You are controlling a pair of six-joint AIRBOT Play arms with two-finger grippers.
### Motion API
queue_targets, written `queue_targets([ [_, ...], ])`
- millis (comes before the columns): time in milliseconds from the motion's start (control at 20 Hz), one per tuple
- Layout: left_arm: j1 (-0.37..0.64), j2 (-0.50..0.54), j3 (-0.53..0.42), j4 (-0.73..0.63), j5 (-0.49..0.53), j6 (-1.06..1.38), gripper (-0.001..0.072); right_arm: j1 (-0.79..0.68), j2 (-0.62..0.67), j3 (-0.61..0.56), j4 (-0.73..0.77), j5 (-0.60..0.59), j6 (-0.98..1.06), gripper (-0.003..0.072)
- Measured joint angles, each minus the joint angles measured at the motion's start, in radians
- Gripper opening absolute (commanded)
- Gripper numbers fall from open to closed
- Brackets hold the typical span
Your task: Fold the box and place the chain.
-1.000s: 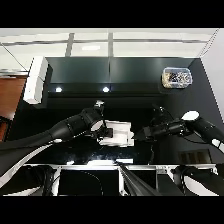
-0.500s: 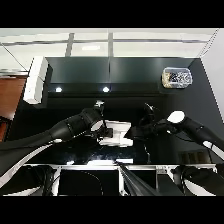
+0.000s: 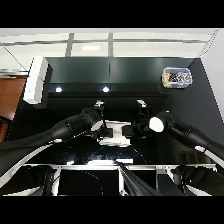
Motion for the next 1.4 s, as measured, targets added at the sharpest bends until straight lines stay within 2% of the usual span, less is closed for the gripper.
queue_targets([
  [150, 0.000, 0.000, 0.000, 0.000, 0.000, 0.000, 0.0028, 0.076, -0.023, 0.042, -0.125, 0.036, 0.172, 0.0314],
  [200, 0.000, 0.000, 0.000, 0.000, 0.000, 0.000, 0.0028, 0.098, -0.037, 0.055, -0.158, 0.044, 0.225, 0.0247],
  [300, 0.000, 0.000, 0.000, 0.000, 0.000, 0.000, 0.0028, 0.130, -0.066, 0.074, -0.207, 0.055, 0.314, 0.0247],
  [750, 0.000, 0.000, 0.000, 0.000, 0.002, 0.000, 0.0028, 0.164, -0.132, 0.093, -0.260, 0.073, 0.488, 0.0245],
  [800, 0.000, 0.000, 0.000, 0.000, 0.002, 0.000, 0.0028, 0.166, -0.136, 0.093, -0.260, 0.073, 0.492, 0.0215],
  [900, 0.000, 0.000, 0.000, 0.000, 0.002, 0.000, 0.0029, 0.166, -0.143, 0.094, -0.257, 0.070, 0.499, 0.0025],
  [950, 0.000, 0.000, 0.000, 0.000, 0.007, 0.001, 0.0028, 0.166, -0.145, 0.094, -0.260, 0.073, 0.497, 0.0018],
  [1100, 0.000, 0.000, 0.000, 0.001, 0.011, 0.004, 0.0028, 0.166, -0.149, 0.095, -0.260, 0.076, 0.501, 0.0018],
  [1150, 0.000, 0.000, 0.000, 0.001, 0.011, 0.003, 0.0028, 0.166, -0.150, 0.095, -0.260, 0.076, 0.501, 0.0051],
  [1200, 0.000, 0.000, 0.000, 0.000, 0.009, 0.002, 0.0028, 0.166, -0.150, 0.095, -0.258, 0.076, 0.502, 0.0175],
  [1250, 0.000, 0.000, 0.000, -0.003, 0.004, -0.004, 0.0028, 0.166, -0.151, 0.094, -0.256, 0.076, 0.501, 0.0174],
  [1300, 0.000, 0.000, 0.000, -0.003, 0.004, -0.003, 0.0028, 0.166, -0.151, 0.094, -0.256, 0.077, 0.498, 0.0041],
  [1400, 0.000, 0.000, 0.000, 0.000, 0.006, 0.001, 0.0029, 0.166, -0.151, 0.094, -0.258, 0.072, 0.486, 0.0017],
])
